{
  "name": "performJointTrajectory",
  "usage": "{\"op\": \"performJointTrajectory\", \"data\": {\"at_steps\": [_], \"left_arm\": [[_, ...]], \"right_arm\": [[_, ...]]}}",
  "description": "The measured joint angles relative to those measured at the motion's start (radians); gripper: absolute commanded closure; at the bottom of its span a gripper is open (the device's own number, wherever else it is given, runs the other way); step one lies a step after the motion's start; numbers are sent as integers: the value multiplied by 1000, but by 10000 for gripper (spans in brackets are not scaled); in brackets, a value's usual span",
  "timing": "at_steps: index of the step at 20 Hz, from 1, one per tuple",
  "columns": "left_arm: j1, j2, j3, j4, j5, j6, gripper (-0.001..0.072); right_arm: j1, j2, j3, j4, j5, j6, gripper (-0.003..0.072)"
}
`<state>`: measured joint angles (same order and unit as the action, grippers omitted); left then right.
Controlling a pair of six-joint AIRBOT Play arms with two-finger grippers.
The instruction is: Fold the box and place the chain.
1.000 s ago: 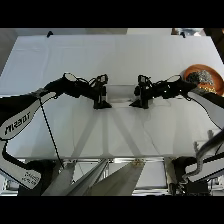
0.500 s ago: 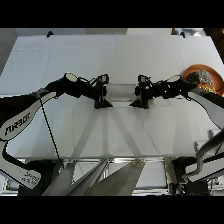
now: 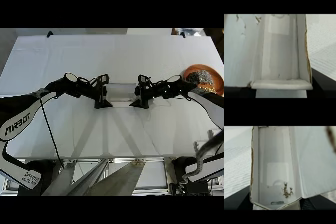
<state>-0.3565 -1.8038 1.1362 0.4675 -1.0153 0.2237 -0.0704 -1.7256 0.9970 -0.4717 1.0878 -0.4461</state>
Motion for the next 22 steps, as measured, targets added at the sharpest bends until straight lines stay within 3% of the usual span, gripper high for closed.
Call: {"op": "performJointTrajectory", "data": {"at_steps": [15, 18, 19, 22], "left_arm": [[0, 0, 0, 1, 1, -1, 451], [0, 0, 0, 1, 1, -1, 451], [0, 0, 0, 1, 2, -1, 451], [0, 0, 0, 1, 2, -1, 451]], "right_arm": [[0, 0, 0, 1, 2, 0, 141], [0, 0, 0, 1, 2, 0, 66], [0, 0, 0, 3, 2, 1, -34], [0, 0, 0, 4, 3, 0, -34]]}}
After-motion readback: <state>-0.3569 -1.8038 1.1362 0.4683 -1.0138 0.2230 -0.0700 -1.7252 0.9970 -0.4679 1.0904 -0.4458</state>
